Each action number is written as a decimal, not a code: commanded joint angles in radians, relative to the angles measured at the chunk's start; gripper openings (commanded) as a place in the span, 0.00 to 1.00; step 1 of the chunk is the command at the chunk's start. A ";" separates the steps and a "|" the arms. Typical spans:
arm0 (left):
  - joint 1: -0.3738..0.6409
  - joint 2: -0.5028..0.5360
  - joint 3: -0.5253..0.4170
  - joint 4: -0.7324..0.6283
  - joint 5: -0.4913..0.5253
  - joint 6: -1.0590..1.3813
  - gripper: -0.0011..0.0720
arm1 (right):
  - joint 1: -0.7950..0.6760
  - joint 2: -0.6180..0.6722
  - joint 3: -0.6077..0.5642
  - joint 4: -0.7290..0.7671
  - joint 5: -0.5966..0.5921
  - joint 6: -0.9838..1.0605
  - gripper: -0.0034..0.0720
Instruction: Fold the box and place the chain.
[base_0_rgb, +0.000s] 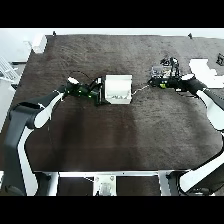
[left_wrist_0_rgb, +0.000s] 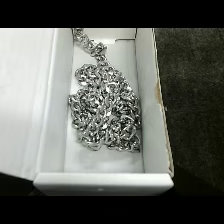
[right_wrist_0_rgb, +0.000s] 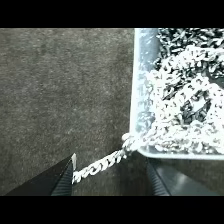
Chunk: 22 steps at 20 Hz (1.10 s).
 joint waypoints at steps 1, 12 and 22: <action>0.001 0.001 0.000 0.000 0.000 0.000 0.66 | 0.005 -0.034 0.031 0.002 -0.009 -0.021 0.72; 0.001 0.001 0.000 0.000 0.000 0.000 0.66 | 0.009 -0.031 0.066 0.029 0.008 -0.017 0.06; 0.001 0.001 0.000 0.000 0.000 0.000 0.66 | 0.077 0.375 0.066 -0.030 0.113 0.039 0.06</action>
